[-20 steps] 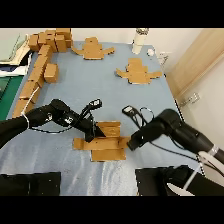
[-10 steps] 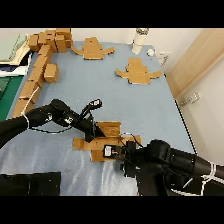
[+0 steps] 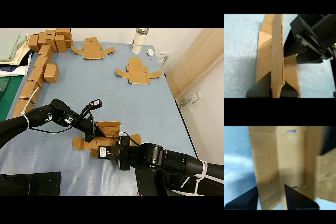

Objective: Fold the box.

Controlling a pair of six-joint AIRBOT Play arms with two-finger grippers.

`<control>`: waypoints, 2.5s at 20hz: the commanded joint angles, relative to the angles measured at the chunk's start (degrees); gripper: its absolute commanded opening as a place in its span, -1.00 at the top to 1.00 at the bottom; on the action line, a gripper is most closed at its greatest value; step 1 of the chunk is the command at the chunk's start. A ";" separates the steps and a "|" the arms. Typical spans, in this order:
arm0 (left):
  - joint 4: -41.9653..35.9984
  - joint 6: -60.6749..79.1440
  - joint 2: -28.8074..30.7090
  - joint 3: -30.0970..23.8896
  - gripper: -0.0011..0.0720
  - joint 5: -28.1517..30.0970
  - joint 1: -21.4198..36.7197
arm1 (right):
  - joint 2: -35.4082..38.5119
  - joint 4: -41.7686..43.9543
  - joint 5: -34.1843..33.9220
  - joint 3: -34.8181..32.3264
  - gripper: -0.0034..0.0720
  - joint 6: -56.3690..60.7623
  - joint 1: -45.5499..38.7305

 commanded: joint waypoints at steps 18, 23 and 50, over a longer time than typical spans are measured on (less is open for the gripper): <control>0.00 0.02 0.00 0.02 0.93 0.02 -0.02 | 3.37 -0.92 -3.37 1.38 -0.99 9.92 -2.08; 0.00 0.02 0.00 0.02 0.93 0.02 -0.02 | 5.92 -4.50 -4.28 1.38 -0.99 9.92 -2.43; 0.02 0.02 0.00 0.02 0.93 0.02 -0.02 | -7.15 43.01 -2.73 1.79 -0.99 -57.22 -32.28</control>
